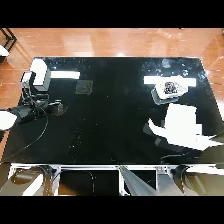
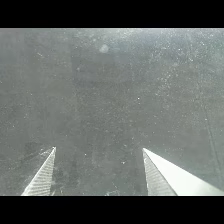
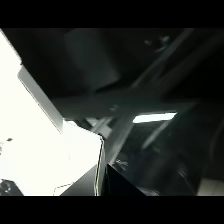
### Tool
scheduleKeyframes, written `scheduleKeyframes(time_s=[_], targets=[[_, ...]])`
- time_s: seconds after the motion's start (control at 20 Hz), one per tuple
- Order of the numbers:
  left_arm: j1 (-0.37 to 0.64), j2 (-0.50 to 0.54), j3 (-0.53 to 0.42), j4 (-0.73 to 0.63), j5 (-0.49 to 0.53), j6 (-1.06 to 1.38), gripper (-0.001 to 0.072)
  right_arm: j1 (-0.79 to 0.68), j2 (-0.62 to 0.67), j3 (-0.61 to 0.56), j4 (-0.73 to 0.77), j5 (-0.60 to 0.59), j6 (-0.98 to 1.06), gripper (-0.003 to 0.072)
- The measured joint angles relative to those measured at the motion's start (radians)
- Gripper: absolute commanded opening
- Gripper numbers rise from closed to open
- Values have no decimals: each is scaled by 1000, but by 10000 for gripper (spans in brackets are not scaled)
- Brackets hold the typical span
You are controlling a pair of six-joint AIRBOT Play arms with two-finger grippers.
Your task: Fold the box and place the chain.
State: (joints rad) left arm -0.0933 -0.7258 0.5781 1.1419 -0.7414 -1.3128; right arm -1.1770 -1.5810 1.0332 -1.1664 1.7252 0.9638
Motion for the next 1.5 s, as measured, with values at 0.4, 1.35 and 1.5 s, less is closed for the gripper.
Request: scheduleKeyframes(time_s=[0.4, 1.35, 1.5], targets=[[0, 0, 0, -2, 0, 0, 635, 137, 24, -3, 65, 33, -11, 22], [0, 0, 0, -20, 4, 0, 635, 532, 383, -257, 246, -104, 39, 22], [0, -6, 0, -60, 2, 0, 635, 664, 454, -275, 277, -172, 87, 21]])
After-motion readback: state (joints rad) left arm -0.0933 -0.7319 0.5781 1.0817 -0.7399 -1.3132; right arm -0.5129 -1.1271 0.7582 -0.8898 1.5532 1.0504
